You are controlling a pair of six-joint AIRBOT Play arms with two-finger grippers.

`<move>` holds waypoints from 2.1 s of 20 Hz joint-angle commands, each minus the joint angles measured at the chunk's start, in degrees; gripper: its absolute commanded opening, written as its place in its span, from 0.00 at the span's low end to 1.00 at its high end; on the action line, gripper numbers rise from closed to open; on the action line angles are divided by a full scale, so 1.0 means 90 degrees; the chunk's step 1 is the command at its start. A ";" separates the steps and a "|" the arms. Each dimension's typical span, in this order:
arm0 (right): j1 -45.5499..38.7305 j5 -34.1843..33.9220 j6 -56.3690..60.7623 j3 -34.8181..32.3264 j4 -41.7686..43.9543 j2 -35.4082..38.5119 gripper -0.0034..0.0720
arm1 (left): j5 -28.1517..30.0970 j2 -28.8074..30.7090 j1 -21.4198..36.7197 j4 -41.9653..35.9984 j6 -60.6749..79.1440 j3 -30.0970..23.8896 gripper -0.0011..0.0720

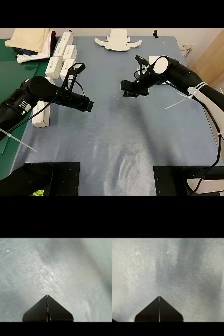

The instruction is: Fold the box.

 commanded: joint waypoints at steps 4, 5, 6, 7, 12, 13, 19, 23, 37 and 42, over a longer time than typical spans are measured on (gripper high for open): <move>-0.0002 0.0000 0.0000 0.0002 0.0002 -0.0002 0.05 | 0.0002 0.0002 0.0000 0.0000 0.0000 -0.0002 0.03; -0.0002 0.0000 0.0002 0.0002 0.0002 -0.0005 0.05 | 0.0002 0.0002 0.0000 0.0000 0.0000 -0.0002 0.03; -0.0002 0.0000 0.0002 0.0002 0.0000 -0.0002 0.05 | 0.0002 0.0002 0.0000 0.0000 0.0002 -0.0002 0.03; -0.0002 0.0000 0.0000 0.0002 0.0000 -0.0005 0.05 | 0.0002 0.0002 0.0000 0.0000 0.0002 -0.0002 0.03; -0.0002 -0.0629 0.0002 0.0005 -0.0015 -0.0002 0.05 | 0.0002 0.0002 0.0000 0.0000 0.0002 -0.0002 0.03; -0.0002 -0.0712 0.0002 0.0005 -0.0012 -0.0002 0.05 | 0.0002 0.0002 0.0000 0.0000 0.0000 -0.0002 0.03; -0.0372 -0.0857 0.0644 0.0153 -0.0828 -0.0002 0.05 | 0.0002 0.0002 0.0000 -0.0002 0.0002 -0.0002 0.03; -0.2480 -0.0255 0.0712 0.0835 -0.1921 -0.0070 0.53 | 0.0002 0.0002 0.0000 -0.0002 0.0002 -0.0002 0.03; -0.6431 -0.0452 -0.2701 0.4320 0.2205 -0.4301 0.56 | 0.0002 0.0002 0.0000 -0.0002 0.0000 -0.0002 0.03; -0.6098 -0.0629 -0.3077 0.4490 0.2511 -0.4891 0.56 | 0.0002 0.0002 0.0000 -0.0005 0.0002 -0.0002 0.03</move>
